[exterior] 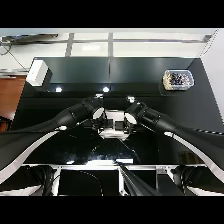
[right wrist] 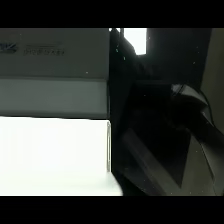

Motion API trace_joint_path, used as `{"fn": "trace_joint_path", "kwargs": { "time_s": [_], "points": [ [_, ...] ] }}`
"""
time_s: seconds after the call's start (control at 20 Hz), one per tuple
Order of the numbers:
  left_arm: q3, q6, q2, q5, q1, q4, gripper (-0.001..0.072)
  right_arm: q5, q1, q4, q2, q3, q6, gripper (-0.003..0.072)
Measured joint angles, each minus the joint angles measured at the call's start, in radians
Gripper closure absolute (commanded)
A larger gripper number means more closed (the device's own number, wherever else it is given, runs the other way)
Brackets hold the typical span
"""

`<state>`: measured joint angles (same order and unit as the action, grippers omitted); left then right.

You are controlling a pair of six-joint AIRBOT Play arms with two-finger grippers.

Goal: Fold the box and place the chain.

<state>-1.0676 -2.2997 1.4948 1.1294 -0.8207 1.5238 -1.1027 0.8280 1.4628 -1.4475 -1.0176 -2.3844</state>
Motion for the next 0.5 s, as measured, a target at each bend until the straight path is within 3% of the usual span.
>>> {"fn": "trace_joint_path", "kwargs": {
  "time_s": [0.05,0.3,0.5],
  "points": [
    [0.0,0.003,0.0,-0.003,0.0,0.001,0.0683,0.004,-0.001,0.001,0.0,0.0,0.002,0.0363],
    [0.0,0.003,0.0,-0.002,0.0,0.0,0.0683,-0.066,-0.019,0.016,0.039,-0.021,0.07,0.035],
    [0.0,0.001,0.0,-0.002,0.0,0.0,0.0684,-0.15,-0.079,0.034,0.174,-0.052,0.198,0.035]
  ]
}}
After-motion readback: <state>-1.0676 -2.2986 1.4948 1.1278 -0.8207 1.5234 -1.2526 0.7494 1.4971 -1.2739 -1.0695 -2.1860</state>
